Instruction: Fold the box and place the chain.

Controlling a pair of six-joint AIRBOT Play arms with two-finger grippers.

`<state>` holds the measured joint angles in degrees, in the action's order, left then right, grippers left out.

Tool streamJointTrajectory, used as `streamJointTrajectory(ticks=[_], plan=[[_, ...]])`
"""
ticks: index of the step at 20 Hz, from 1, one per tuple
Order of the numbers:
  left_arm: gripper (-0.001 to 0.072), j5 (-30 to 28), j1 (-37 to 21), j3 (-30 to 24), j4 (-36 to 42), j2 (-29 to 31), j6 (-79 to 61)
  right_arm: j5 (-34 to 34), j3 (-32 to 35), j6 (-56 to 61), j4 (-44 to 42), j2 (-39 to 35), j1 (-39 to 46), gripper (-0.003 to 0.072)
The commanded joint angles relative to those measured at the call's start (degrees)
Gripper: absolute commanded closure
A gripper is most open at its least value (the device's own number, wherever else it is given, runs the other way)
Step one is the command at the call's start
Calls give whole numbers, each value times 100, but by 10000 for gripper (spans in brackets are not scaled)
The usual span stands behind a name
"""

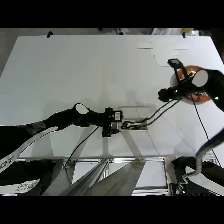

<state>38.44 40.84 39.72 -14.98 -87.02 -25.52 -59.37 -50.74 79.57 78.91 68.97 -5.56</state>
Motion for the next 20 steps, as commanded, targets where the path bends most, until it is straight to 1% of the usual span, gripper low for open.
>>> streamJointTrajectory(ticks=[1,2,3,7,14,15,16,19,20], plan=[[435,-2,-2,2,0,4,0,286,448,133,85,129,33,314],[435,-2,-2,0,0,4,0,328,516,162,114,129,33,385],[435,-2,-2,0,0,4,0,374,570,170,162,131,33,416],[435,-2,-2,0,0,4,0,431,616,664,673,247,33,417],[435,-2,-2,0,0,4,0,612,616,656,654,485,26,403],[435,-2,-2,0,0,4,0,660,616,656,654,485,26,375],[435,-2,-2,0,0,4,0,721,619,656,645,485,28,373],[435,-2,-2,0,0,4,0,831,625,656,632,503,28,375],[435,-2,-2,0,0,4,0,828,625,656,632,533,28,391]])
